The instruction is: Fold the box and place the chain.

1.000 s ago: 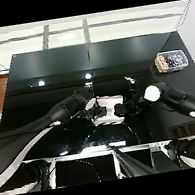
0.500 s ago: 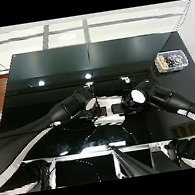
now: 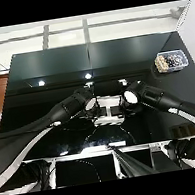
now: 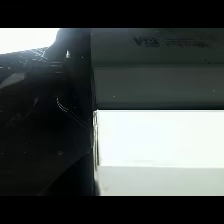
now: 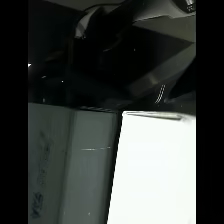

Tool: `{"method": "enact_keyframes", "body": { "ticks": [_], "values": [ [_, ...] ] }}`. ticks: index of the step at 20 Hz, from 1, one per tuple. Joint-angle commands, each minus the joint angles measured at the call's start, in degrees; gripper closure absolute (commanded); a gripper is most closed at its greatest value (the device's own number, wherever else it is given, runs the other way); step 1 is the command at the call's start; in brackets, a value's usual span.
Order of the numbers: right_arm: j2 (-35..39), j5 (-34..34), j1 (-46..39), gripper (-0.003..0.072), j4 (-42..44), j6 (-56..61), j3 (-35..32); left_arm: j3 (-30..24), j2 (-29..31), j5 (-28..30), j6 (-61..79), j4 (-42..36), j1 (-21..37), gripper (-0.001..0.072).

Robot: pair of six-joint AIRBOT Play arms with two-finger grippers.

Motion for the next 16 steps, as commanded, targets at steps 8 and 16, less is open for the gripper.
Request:
{"method": "enact_keyframes", "body": {
  "ticks": [8,16],
  "values": [
    [-1.99,0.22,0.46,0.0683,-0.17,2.82,0.37,0.04,0.0,0.0,0.0,0.02,0.02,0.068],
    [-1.64,-0.98,0.42,0.0676,-0.28,2.54,1.73,0.04,0.0,-0.02,0.0,0.02,0.02,0.068]
  ]
}}
